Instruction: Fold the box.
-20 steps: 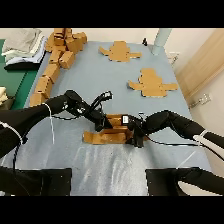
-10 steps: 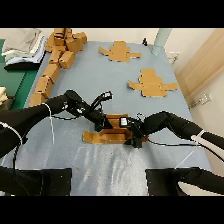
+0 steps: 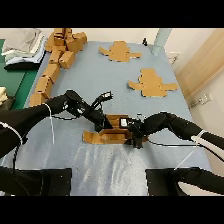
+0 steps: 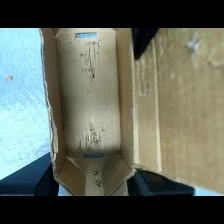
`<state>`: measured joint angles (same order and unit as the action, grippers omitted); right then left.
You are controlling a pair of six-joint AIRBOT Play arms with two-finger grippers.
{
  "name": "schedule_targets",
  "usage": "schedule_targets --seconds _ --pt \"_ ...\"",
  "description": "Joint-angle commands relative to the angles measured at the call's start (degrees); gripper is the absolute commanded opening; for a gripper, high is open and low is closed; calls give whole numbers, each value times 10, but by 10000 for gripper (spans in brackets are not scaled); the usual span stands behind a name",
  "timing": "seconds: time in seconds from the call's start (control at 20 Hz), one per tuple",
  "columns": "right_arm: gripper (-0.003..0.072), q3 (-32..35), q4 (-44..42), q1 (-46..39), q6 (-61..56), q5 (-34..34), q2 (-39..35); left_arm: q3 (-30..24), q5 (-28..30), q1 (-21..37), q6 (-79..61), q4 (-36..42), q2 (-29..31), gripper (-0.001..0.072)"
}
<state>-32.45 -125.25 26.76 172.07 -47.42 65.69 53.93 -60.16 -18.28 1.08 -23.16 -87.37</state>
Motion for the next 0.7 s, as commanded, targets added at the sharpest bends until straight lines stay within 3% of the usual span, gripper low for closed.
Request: schedule_targets --seconds 0.0,0.65 --pt "504 0 5 1 -1 5 -2 0 0 0 0 0 0 13" --pt "503 0 5 1 -1 19 -4 0 1 0 0 30 0 13"
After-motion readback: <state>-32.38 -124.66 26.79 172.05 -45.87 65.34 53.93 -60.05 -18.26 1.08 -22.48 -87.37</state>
